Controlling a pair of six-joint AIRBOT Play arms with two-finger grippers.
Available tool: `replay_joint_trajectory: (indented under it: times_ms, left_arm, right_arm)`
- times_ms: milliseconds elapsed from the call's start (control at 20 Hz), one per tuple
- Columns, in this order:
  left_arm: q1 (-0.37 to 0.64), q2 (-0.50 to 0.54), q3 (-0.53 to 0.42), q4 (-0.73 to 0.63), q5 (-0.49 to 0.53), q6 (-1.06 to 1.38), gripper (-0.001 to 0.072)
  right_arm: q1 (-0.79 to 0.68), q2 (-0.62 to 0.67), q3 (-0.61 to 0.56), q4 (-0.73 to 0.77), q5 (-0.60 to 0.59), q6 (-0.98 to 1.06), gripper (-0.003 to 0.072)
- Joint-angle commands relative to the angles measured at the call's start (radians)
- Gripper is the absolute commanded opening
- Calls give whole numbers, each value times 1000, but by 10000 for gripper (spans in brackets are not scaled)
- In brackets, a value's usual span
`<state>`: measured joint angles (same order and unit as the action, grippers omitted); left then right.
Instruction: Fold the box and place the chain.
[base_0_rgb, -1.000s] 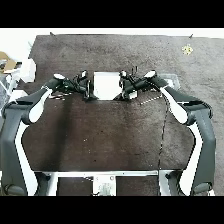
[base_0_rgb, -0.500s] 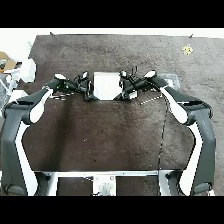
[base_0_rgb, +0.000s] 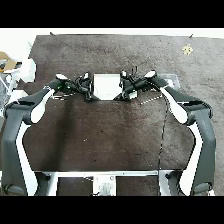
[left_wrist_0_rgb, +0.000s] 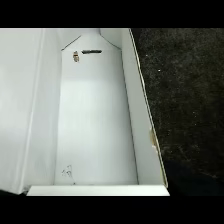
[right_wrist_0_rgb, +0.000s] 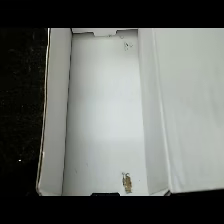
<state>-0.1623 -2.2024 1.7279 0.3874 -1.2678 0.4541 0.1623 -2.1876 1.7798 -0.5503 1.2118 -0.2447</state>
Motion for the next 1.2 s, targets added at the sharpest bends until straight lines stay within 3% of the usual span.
replay_joint_trajectory:
  times_ms: [0, 350, 400, 450, 1150]
  left_arm:
    - [-2, 0, 0, -1, 29, -1, 715]
    - [-2, 0, 0, 2, 27, -26, 686]
    - [-2, 0, 0, 3, 27, -35, 480]
    - [-2, 0, 0, 9, 21, -34, 368]
    - [-2, 0, 0, 23, 23, -35, 358]
  right_arm:
    - [1, 0, 0, 0, 0, -1, 393]
    - [1, 0, 0, 0, 0, -1, 393]
    - [1, 0, 0, 0, 0, -1, 393]
    - [0, 0, 0, 0, 0, -1, 393]
    - [0, 0, 0, 0, 0, -1, 393]
